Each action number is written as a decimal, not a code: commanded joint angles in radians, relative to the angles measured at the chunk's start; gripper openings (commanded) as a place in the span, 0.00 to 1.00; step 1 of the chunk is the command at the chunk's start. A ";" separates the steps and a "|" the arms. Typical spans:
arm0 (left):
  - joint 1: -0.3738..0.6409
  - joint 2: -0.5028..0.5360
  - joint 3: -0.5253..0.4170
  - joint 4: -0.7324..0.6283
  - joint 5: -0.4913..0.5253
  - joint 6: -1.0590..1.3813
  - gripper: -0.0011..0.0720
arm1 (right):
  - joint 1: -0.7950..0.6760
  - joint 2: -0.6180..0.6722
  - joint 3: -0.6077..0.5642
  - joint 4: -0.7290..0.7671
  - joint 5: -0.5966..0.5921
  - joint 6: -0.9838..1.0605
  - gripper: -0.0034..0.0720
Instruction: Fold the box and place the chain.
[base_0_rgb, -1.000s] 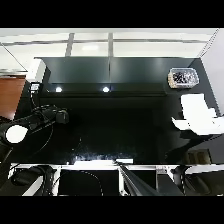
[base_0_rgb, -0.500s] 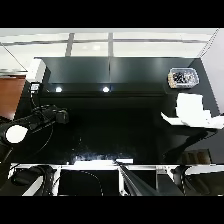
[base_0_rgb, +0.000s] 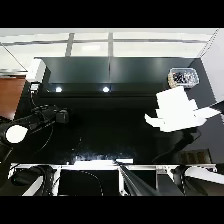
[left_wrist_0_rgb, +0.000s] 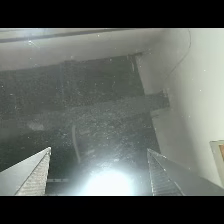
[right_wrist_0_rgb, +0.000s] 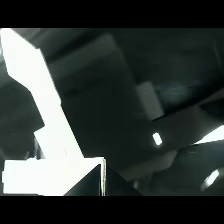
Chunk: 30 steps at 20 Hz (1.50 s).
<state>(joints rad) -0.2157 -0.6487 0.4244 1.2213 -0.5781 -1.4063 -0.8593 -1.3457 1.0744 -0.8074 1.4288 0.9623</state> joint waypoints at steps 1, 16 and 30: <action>-0.001 -0.001 0.000 -0.006 0.002 0.000 0.94 | 0.112 0.196 -0.203 0.100 -0.135 0.019 0.06; -0.050 -0.035 -0.001 -0.249 -0.054 0.000 0.95 | 0.985 0.738 -0.814 0.487 -0.747 -0.350 0.06; -0.008 -0.650 0.021 -1.114 -0.509 0.903 0.96 | 1.050 0.738 -0.838 0.475 -0.783 -0.345 0.06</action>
<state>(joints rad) -0.2214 -1.1942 0.4385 0.2329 -0.9802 -0.7189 0.1886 -0.6083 0.2371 -0.3321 0.6487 0.6159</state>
